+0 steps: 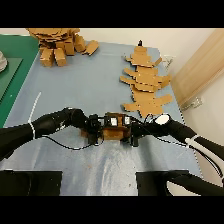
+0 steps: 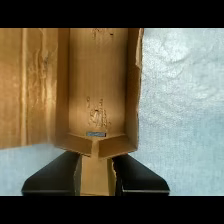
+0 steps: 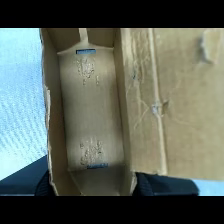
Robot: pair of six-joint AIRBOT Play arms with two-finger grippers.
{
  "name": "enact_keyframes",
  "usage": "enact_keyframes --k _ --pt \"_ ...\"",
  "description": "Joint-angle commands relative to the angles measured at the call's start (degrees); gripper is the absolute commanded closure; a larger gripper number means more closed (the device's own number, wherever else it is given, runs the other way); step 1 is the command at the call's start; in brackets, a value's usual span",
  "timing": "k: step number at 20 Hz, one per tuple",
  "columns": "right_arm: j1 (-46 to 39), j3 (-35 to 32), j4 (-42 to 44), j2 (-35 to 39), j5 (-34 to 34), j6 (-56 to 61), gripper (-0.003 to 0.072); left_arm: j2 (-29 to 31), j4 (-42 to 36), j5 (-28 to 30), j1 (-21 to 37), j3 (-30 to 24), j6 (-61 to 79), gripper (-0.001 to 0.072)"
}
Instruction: Fold the box.
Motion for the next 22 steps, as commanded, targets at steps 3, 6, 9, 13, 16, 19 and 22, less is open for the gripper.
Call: enact_keyframes --k 3,6,9,13,16,19,22 --pt "0.00 -0.04 0.09 0.00 0.04 0.02 0.0166 -0.13 0.52 0.79 -0.15 0.87 1.31 0.0670" --pt "0.00 -0.04 0.11 0.00 0.02 0.00 0.0166 0.00 0.52 0.39 -0.17 0.87 1.46 0.0671" --pt "0.00 -0.04 0.09 0.00 0.02 0.00 0.0166 -0.02 -1.64 0.63 -0.17 0.87 2.47 0.0697" --pt "0.00 -0.04 0.11 0.00 0.02 0.00 0.0166 -0.02 -3.61 0.66 -0.17 0.87 2.75 0.0697" --pt "0.00 -0.04 0.09 0.00 0.02 0.00 0.0166 -0.07 -5.70 0.63 -0.17 0.87 2.75 0.0697" --pt "0.00 -0.04 0.09 0.00 0.02 0.00 0.0166 -0.09 -5.75 0.44 -0.15 0.87 2.73 0.0587" --pt "0.00 -0.04 0.09 0.00 0.02 0.00 0.0166 -0.09 -6.99 0.44 -0.17 0.87 2.69 0.0196"
